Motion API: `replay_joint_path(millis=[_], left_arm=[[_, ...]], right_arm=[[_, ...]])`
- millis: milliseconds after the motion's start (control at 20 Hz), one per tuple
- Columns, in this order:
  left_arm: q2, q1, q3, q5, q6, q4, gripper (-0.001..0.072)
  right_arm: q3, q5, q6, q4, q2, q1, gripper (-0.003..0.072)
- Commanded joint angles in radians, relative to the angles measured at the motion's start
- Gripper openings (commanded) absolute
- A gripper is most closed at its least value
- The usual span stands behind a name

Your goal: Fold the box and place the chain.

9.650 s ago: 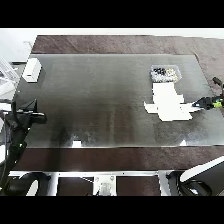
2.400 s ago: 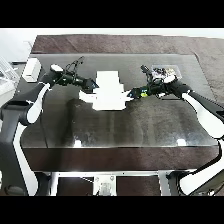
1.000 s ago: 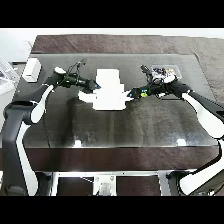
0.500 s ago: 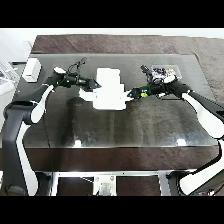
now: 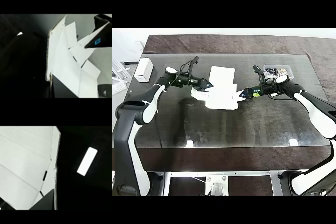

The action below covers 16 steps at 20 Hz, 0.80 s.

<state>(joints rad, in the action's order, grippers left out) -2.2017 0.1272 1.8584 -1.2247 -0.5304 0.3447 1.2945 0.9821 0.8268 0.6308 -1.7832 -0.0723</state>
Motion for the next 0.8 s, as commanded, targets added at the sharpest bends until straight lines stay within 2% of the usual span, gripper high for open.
replay_joint_path(millis=[0,50,100,250,350,450,600,750], left_arm=[[-0.001,0.001,0.0,-0.05,0.143,-0.016,0.0019],[-0.001,0.001,0.0,-0.072,0.205,-0.016,0.0018],[-0.001,0.001,-0.001,-0.092,0.26,-0.016,0.0018],[0.0,-0.005,-0.019,-0.139,0.433,-0.035,0.0017],[0.0,-0.03,-0.062,-0.159,0.563,-0.122,0.0016],[0.0,-0.078,-0.124,-0.224,0.701,-0.235,0.0016],[0.0,-0.123,-0.16,-0.242,0.78,-0.261,0.0016],[0.0,-0.103,-0.16,-0.252,0.867,-0.25,0.0016]], right_arm=[[0.0,0.037,0.0,-0.001,0.001,0.001,0.0038],[0.0,0.039,0.0,-0.003,0.003,0.005,0.0199],[0.001,0.039,0.0,-0.014,0.006,0.011,0.0312],[0.002,0.036,-0.001,-0.08,0.013,0.044,0.0321],[0.003,0.037,-0.012,-0.1,0.023,0.076,0.0321],[0.003,0.036,-0.051,-0.166,0.029,0.109,0.0321],[0.002,0.036,-0.137,-0.307,0.03,0.138,0.032],[0.002,0.037,-0.163,-0.336,0.03,0.134,0.032]])
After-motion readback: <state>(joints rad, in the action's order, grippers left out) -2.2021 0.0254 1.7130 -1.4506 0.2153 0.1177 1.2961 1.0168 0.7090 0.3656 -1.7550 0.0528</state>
